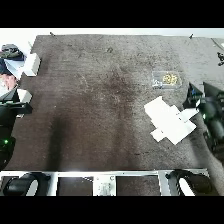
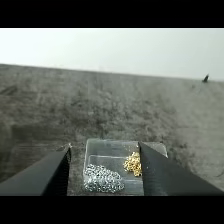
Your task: Fold the box and place the chain.
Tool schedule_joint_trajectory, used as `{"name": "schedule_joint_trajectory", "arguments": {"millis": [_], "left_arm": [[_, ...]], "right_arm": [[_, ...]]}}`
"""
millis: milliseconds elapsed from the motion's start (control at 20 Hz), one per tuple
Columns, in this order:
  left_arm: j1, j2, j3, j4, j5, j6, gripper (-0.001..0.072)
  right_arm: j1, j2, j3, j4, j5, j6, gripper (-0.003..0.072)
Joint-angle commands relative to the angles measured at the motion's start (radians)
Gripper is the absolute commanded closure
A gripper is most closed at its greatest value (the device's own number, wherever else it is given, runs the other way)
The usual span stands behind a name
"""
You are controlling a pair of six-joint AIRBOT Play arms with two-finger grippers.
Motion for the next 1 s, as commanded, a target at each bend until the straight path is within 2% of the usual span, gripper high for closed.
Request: {"name": "schedule_joint_trajectory", "arguments": {"millis": [0,100,200,350,650,800,950], "left_arm": [[-0.001,0.001,0.001,0.0,0.0,0.0,0.0697],[-0.001,0.001,0.001,0.0,0.0,0.0,0.0697],[-0.001,0.001,0.001,0.0,0.0,0.0,0.0697],[-0.001,0.001,0.0,0.0,0.0,0.0,0.0697],[-0.001,0.001,0.001,0.0,0.0,0.0,0.0697],[-0.001,0.001,0.001,0.0,0.0,0.0,0.0697],[-0.001,0.001,0.0,0.0,0.0,0.0,0.0697]], "right_arm": [[-0.087,-0.306,0.202,0.005,0.175,0.042,0.0202],[-0.237,-0.488,0.319,-0.083,0.477,0.119,0.0203],[-0.387,-0.648,0.459,-0.277,0.795,0.238,0.0201],[-0.548,-0.83,0.687,-0.499,1.069,0.403,0.02],[-0.663,-1.11,1.054,-0.88,1.428,0.513,0.0203],[-0.665,-1.23,1.15,-1.088,1.487,0.513,0.0202],[-0.667,-1.31,1.178,-1.146,1.498,0.432,0.0202]]}}
